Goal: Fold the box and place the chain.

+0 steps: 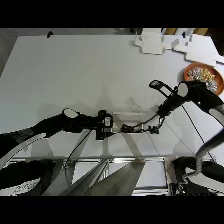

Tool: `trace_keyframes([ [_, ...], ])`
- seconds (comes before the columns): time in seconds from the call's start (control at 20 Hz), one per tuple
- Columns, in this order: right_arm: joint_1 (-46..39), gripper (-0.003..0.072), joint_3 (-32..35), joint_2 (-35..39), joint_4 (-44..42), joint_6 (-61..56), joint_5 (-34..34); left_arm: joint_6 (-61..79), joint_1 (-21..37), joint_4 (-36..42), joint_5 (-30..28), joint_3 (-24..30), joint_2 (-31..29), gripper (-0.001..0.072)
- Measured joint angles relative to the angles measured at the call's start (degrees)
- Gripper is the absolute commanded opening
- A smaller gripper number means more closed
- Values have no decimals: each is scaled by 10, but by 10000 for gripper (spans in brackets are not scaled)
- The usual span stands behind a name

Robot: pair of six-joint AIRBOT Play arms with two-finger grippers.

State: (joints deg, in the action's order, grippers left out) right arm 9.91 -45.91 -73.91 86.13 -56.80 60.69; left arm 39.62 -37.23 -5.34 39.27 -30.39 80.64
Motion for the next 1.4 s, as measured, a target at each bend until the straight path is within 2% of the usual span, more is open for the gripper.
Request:
trace_keyframes([
  [0.35, 0, 154, 14, -8, -4, 24, -7, 0, 0, 0, 0, 0, 0, 11],
  [0.45, 0, 29, 16, -10, -3, 28, -11, 0, 0, 0, 0, 0, 0, 11],
  [0.75, 6, 19, 21, -3, -2, 33, -16, 0, 0, 0, 0, 0, 0, 11],
  [1.4, 32, 19, 21, 158, -26, -23, 18, 0, 0, 0, 0, 0, 0, 11],
])
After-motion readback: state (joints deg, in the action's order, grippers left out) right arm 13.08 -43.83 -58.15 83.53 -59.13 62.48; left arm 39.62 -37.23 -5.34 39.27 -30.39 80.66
